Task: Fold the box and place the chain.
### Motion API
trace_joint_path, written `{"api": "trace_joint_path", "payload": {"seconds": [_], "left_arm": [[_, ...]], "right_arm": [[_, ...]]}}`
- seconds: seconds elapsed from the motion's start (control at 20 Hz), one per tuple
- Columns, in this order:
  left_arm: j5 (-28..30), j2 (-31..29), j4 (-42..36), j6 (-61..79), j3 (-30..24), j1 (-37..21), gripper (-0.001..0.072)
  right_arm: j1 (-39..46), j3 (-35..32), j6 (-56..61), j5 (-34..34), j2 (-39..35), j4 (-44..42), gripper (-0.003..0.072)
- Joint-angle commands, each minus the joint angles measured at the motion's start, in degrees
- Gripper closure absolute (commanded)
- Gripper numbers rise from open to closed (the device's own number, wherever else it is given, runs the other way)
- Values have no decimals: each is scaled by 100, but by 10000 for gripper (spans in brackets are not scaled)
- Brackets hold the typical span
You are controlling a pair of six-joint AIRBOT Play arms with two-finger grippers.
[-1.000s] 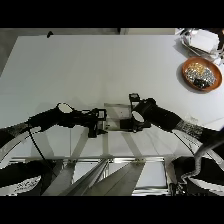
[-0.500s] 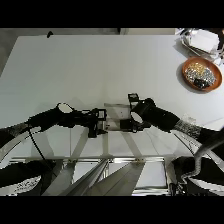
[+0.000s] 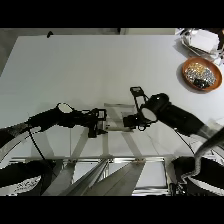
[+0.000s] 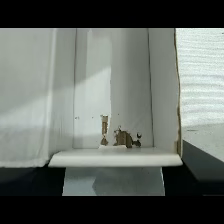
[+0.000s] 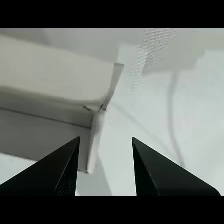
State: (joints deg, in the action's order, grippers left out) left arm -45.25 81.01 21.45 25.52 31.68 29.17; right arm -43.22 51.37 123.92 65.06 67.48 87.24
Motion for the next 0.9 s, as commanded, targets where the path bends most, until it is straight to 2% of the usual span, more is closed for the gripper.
{"api": "trace_joint_path", "payload": {"seconds": [0.0,0.2,0.3,0.4,0.55,0.65,0.85], "left_arm": [[2,0,0,0,-2,-2,499],[2,0,0,0,-2,-2,499],[2,0,0,0,-2,-2,499],[2,0,0,0,-2,-2,499],[4,0,0,0,-2,-2,499],[2,0,0,0,-2,-2,499],[2,0,0,0,-2,-2,499]], "right_arm": [[516,310,-573,48,-800,157,316],[2129,638,-1469,4,-1141,957,322],[3311,643,-2116,-374,-1067,1134,335],[4562,647,-2605,-992,-831,1117,389],[6072,776,-3075,-1878,-175,734,417],[6712,1150,-3333,-1969,529,391,417],[7049,2013,-3451,-1882,1886,343,404]]}}
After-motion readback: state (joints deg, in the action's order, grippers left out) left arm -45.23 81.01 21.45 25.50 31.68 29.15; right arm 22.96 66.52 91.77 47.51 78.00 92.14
